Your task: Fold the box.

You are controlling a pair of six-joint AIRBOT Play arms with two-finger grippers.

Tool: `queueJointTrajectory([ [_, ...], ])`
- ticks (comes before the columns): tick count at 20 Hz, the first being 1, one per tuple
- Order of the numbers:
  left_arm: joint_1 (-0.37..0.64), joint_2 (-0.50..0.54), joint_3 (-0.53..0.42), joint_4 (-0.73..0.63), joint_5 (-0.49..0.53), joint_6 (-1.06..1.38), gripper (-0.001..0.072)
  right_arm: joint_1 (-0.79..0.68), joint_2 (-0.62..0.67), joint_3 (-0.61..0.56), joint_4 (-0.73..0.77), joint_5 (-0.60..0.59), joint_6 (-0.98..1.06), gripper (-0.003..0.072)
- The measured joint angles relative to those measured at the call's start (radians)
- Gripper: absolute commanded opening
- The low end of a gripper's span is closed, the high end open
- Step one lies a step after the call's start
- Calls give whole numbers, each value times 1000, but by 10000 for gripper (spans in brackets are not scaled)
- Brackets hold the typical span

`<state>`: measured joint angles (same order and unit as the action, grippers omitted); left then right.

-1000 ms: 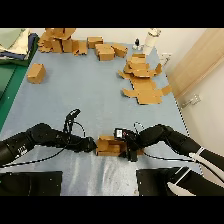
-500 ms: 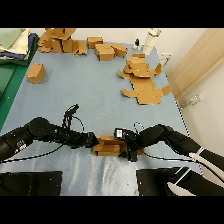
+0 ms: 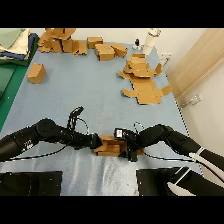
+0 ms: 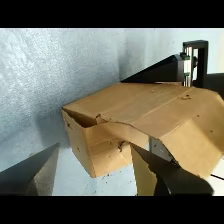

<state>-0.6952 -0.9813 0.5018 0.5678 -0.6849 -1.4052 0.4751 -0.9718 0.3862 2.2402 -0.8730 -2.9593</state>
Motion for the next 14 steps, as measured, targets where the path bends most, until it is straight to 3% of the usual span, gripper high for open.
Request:
queueJointTrajectory([
  [4, -24, -8, 12, 59, 11, -72, 676, 0, 0, 0, 0, 0, 0, 494],
  [10, -140, -22, 98, 357, 37, -429, 666, 0, 0, 0, 0, 0, 0, 494],
  [14, -210, -89, 166, 451, 43, -560, 665, 0, 0, 0, 0, 0, 0, 494],
])
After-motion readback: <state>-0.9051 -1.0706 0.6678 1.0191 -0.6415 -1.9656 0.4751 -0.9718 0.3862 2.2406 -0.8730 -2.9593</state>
